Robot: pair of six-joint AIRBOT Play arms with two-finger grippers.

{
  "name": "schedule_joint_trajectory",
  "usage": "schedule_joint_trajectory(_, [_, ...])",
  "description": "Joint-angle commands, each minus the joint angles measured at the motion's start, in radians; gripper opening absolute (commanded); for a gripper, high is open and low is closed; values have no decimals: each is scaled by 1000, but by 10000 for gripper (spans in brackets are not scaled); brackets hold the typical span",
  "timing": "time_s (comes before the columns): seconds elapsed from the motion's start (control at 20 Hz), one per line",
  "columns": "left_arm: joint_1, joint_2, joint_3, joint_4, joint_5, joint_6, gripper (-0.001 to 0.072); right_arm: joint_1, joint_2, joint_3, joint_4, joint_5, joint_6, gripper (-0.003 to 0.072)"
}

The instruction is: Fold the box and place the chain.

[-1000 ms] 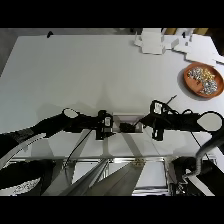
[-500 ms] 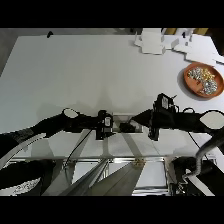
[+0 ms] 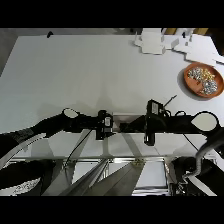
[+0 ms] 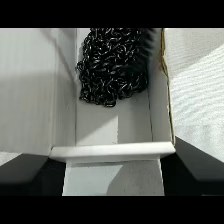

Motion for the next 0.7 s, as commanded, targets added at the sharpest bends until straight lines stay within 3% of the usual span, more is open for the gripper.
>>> schedule_joint_trajectory(0.0, [0,0,0,0,0,0,11,16,-53,0,-171,-83,173,20])
schedule_joint_trajectory(0.05, [0,0,0,0,0,0,11,16,-69,0,-175,-92,185,23])
schedule_joint_trajectory(0.1, [0,0,0,0,0,0,11,16,-86,0,-175,-95,185,74])
schedule_joint_trajectory(0.2, [0,0,0,0,0,0,11,16,-104,0,-178,-101,185,317])
schedule_joint_trajectory(0.25, [0,0,0,0,0,0,11,16,-102,8,-182,-108,185,343])
schedule_joint_trajectory(0.45, [0,0,0,0,0,0,11,16,-74,145,-360,-84,345,339])
schedule_joint_trajectory(0.65, [0,0,0,0,0,0,11,16,-64,269,-761,-77,769,337])
